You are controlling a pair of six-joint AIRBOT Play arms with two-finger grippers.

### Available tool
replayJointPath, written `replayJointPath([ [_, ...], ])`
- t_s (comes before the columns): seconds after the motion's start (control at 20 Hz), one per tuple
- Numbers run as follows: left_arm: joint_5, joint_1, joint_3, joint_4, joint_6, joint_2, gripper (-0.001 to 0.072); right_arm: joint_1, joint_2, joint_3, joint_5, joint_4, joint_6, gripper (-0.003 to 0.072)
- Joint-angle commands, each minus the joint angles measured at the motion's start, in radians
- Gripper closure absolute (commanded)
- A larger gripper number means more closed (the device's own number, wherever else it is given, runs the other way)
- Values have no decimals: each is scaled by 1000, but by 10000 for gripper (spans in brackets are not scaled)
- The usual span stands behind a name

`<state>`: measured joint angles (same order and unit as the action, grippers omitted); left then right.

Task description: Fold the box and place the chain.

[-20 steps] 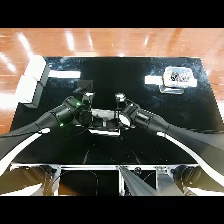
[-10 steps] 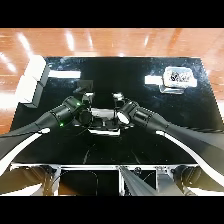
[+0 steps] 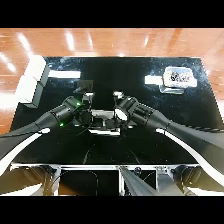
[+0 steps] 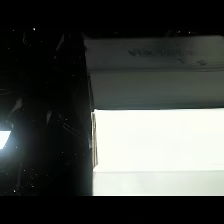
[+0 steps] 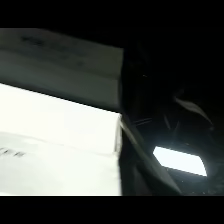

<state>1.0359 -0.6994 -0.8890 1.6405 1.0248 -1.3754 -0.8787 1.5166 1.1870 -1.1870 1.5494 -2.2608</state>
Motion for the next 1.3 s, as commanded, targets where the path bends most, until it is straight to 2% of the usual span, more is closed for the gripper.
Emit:
replayJointPath([
  [0.0, 0, 0, -1, 0, 0, -1, 679, 0, 7, 4, 27, 22, -71, 365],
  [0.5, 0, 0, -1, -1, 0, -1, 679, 10, 72, 4, 39, 22, -76, 367],
  [0.55, 0, 0, -1, -1, 0, -1, 678, 10, 71, 4, 45, 22, -75, 390],
  [0.6, 0, 0, -1, -1, 0, -1, 678, 10, 72, 4, 50, 22, -65, 494],
  [1.15, -1, 0, -1, 0, 0, -1, 679, 10, 83, 4, 68, 6, -42, 495],
  [1.2, -1, 0, -1, 0, 0, -1, 678, 10, 83, 4, 68, -1, -29, 595],
  [1.25, -1, 0, -1, 0, 0, -1, 678, 10, 83, 4, 70, -9, -10, 643],
])
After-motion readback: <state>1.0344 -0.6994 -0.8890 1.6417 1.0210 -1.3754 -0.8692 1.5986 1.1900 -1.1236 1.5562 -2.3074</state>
